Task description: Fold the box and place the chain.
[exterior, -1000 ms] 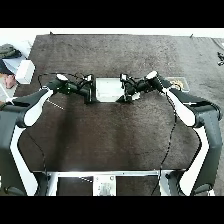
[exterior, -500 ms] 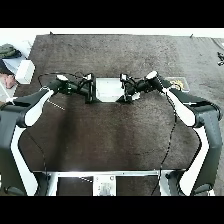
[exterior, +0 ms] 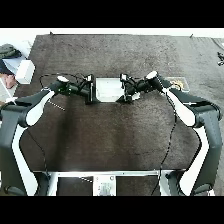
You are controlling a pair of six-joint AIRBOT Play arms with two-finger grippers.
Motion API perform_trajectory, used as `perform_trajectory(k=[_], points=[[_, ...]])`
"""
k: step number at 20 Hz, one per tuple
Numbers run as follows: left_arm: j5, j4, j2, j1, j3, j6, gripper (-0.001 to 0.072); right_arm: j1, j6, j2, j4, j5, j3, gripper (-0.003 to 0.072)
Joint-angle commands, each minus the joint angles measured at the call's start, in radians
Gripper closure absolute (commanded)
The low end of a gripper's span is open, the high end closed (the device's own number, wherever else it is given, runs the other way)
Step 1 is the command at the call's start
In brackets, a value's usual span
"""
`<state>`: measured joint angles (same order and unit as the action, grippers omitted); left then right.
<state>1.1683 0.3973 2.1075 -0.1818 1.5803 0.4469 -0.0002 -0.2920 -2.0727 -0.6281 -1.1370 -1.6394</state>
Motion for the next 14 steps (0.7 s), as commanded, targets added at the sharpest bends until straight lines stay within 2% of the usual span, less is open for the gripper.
perform_trajectory(k=[1, 12, 13, 14], points=[[0.002, -0.032, 0.001, 0.0, 0.0, 0.011, -0.0011, 0.001, 0.0, 0.001, 0.0, 0.0, -0.001, 0.0521], [-0.007, 0.011, 0.002, 0.0, 0.0, 0.007, -0.001, 0.001, 0.0, 0.001, 0.0, 0.0, -0.001, 0.0521], [-0.007, 0.01, 0.002, 0.0, 0.0, 0.007, 0.0004, 0.001, 0.0, 0.001, 0.0, 0.0, -0.001, 0.0521], [-0.006, 0.01, 0.002, 0.0, 0.0, 0.007, 0.0076, 0.001, 0.0, 0.001, 0.0, 0.0, -0.001, 0.0521]])
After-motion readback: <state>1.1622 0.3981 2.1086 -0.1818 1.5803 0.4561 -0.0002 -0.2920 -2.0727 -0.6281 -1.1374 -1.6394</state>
